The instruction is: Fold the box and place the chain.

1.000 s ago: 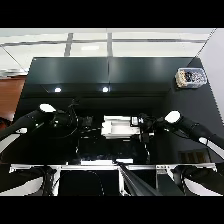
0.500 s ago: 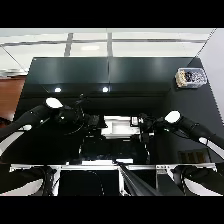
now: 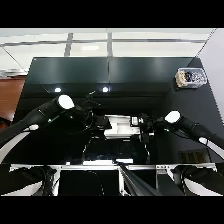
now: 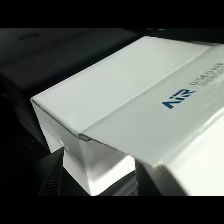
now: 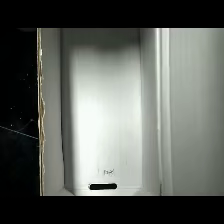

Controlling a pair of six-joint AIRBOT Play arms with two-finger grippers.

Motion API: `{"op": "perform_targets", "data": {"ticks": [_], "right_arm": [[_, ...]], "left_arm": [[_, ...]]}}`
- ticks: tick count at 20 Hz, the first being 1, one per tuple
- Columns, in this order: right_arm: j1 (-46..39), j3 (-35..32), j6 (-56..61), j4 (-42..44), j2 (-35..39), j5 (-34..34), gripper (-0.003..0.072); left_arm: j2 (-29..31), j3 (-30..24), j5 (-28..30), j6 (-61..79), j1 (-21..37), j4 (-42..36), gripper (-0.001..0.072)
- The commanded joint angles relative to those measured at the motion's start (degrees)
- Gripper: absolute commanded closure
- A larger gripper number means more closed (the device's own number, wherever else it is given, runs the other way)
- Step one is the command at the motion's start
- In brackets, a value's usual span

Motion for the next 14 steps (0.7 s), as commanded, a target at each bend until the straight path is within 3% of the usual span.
{"op": "perform_targets", "data": {"ticks": [1, 7, 14], "right_arm": [[0.04, -0.02, 0.00, 0.02, -0.04, 0.00, 0.0517], [0.04, -0.02, 0.00, 0.02, -0.04, 0.00, 0.0517], [0.04, -0.02, 0.00, 0.04, -0.04, -0.04, 0.0517]], "left_arm": [[0.02, 0.74, 3.19, -9.60, -3.89, 7.65, 0.0206], [0.02, 0.79, 3.45, -17.55, -5.01, 17.75, 0.0206], [0.02, 0.79, 3.87, -18.25, -5.42, 18.58, 0.0206]]}}
